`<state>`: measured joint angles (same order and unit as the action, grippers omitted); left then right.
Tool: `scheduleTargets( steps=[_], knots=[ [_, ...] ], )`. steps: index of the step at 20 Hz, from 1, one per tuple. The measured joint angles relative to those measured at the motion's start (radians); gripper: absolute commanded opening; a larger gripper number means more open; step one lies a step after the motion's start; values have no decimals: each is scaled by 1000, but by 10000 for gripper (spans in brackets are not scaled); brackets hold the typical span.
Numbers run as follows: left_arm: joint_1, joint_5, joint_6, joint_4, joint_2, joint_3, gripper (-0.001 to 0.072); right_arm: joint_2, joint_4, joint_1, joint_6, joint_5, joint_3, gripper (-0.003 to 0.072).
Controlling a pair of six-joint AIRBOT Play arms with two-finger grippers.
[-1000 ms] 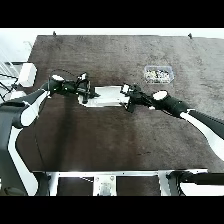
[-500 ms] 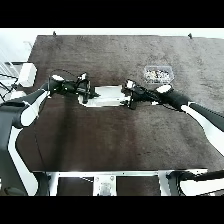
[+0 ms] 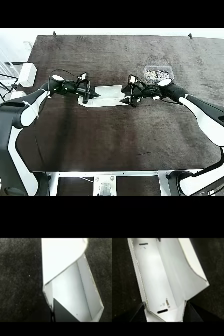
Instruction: Fold the box and place the chain.
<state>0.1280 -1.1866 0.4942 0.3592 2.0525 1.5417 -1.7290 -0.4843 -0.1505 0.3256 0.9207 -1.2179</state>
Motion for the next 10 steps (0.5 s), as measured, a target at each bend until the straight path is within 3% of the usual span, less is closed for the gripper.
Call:
scheduleTargets(
  steps=[10],
  knots=[
    [0, -1, 0, 1, 0, 0, 19, -145, -52, 13, -22, 196, -146, 620]
  ],
)
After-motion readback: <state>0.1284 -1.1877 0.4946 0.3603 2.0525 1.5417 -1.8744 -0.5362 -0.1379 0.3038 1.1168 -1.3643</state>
